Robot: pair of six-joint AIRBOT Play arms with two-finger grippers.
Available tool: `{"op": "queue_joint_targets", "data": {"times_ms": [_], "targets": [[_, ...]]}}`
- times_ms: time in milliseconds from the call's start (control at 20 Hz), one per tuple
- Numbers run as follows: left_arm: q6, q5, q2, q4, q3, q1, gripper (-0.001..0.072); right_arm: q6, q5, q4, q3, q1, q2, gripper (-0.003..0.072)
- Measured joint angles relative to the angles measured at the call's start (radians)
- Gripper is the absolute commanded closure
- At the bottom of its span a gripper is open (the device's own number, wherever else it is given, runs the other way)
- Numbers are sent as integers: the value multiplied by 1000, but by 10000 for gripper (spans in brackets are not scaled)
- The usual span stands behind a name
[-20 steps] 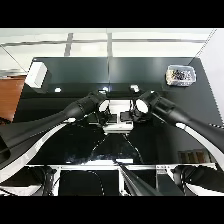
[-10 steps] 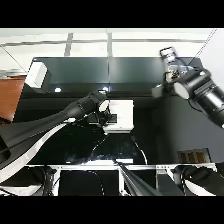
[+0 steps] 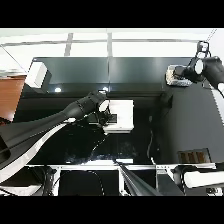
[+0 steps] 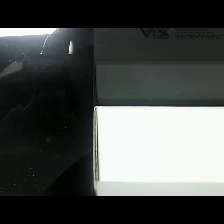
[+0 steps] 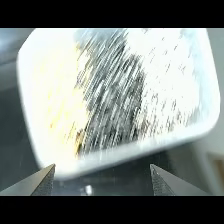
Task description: Fold the box and place the chain.
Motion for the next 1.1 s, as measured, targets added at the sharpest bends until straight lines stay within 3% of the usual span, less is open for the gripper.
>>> {"op": "queue_joint_targets", "data": {"times_ms": [100, 200, 300, 400, 500, 750, 1100], "targets": [[0, 0, 0, 0, 0, 0, 679, 0, 47, 51, 148, -36, -129, 50], [0, 0, 0, 0, 0, 0, 679, 1, 79, 99, 268, -58, -237, 153], [0, 0, 0, 0, 0, 0, 679, 3, 92, 135, 349, -70, -320, 156], [0, 0, 0, 0, 0, 0, 679, 2, 95, 150, 390, -76, -368, 590], [0, 0, 0, 0, 0, 0, 679, 0, 117, 162, 415, -80, -391, 679], [0, 1, 0, 0, 0, 0, 679, -120, 217, 186, 479, -82, -325, 669], [0, 2, 0, 0, 0, 0, 679, -294, 297, 214, 500, -84, -10, 668]]}}
